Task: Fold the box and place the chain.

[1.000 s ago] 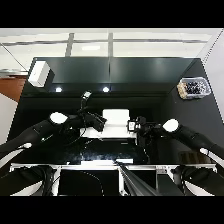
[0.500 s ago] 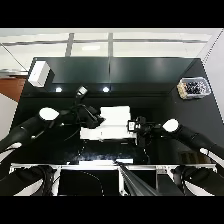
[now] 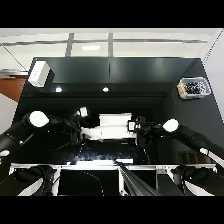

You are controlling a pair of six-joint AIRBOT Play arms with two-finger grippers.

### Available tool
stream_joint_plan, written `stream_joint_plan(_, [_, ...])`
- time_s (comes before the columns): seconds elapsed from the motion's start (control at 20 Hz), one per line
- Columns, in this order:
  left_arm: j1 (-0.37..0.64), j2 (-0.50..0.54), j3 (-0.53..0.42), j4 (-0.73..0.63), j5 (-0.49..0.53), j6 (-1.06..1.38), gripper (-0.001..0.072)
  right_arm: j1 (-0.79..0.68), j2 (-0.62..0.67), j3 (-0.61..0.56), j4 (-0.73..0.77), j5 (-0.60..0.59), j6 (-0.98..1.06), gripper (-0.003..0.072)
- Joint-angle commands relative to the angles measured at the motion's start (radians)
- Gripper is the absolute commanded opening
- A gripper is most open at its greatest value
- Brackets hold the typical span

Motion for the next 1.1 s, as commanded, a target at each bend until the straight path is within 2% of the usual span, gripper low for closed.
stream_joint_plan(0.0, [-0.108, 0.004, -0.047, 0.045, 0.159, 0.076, 0.0701, 0.000, -0.001, 0.000, 0.000, 0.001, 0.000, 0.0591])
stream_joint_plan(0.1, [-0.167, 0.002, -0.065, 0.031, 0.241, 0.075, 0.0699, 0.000, -0.001, 0.000, 0.000, 0.001, 0.000, 0.0592])
stream_joint_plan(0.35, [-0.216, -0.071, -0.067, -0.063, 0.311, 0.076, 0.0674, 0.000, -0.001, 0.000, 0.000, 0.000, 0.000, 0.0591])
stream_joint_plan(0.45, [-0.217, -0.083, -0.066, -0.086, 0.366, 0.076, 0.0517, 0.000, -0.001, 0.000, 0.000, 0.001, 0.000, 0.0591])
stream_joint_plan(0.5, [-0.217, -0.082, -0.066, -0.095, 0.377, 0.076, 0.0479, 0.000, -0.001, 0.000, 0.000, 0.000, 0.000, 0.0591])
stream_joint_plan(0.6, [-0.217, -0.082, -0.064, -0.121, 0.360, 0.076, 0.0274, 0.000, 0.000, 0.000, 0.000, 0.000, 0.000, 0.0591])
stream_joint_plan(0.7, [-0.217, -0.083, -0.064, -0.161, 0.316, 0.076, 0.0266, 0.000, -0.001, 0.000, 0.000, 0.000, 0.000, 0.0591])
stream_joint_plan(0.75, [-0.217, -0.083, -0.064, -0.182, 0.294, 0.076, 0.0223, 0.000, -0.001, 0.000, 0.000, 0.000, 0.000, 0.0591])
stream_joint_plan(1.05, [-0.217, -0.089, -0.064, -0.274, 0.280, 0.077, 0.0224, 0.000, -0.001, 0.000, 0.000, 0.000, 0.000, 0.0591])
